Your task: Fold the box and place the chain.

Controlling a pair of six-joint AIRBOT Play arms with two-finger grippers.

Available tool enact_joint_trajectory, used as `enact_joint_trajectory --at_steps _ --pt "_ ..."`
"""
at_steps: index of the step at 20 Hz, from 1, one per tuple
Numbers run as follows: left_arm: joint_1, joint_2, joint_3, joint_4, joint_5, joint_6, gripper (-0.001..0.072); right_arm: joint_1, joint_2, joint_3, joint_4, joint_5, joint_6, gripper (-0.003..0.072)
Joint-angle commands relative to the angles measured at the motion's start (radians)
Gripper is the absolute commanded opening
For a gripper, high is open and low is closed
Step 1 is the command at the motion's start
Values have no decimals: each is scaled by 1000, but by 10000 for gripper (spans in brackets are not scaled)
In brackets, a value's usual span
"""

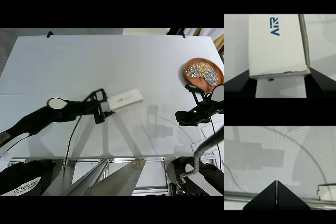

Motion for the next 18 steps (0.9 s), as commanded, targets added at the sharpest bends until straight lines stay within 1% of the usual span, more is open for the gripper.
enact_joint_trajectory --at_steps 1,3,4,7,8,9,10,14,16,18 --pt "120 167 1 5 112 -171 3 0 0 1 0 0 0 12" --pt "236 266 1 35 194 -283 3 0 0 1 0 0 0 12" --pt "305 311 1 92 225 -335 3 0 -1 1 0 0 0 12" --pt "534 407 1 383 234 -519 6 0 -1 1 0 0 0 12" --pt "605 423 1 476 241 -642 6 0 0 1 0 0 0 12" --pt "661 426 0 535 237 -779 6 0 0 1 2 0 0 12" --pt "712 421 0 602 222 -899 6 0 -1 1 2 0 0 12" --pt "867 388 -6 915 119 -1187 3 0 -1 1 2 0 0 12" --pt "927 367 -16 1035 47 -1328 3 0 0 1 2 0 0 12" --pt "969 333 -19 1123 -43 -1394 3 0 0 1 2 0 0 12"
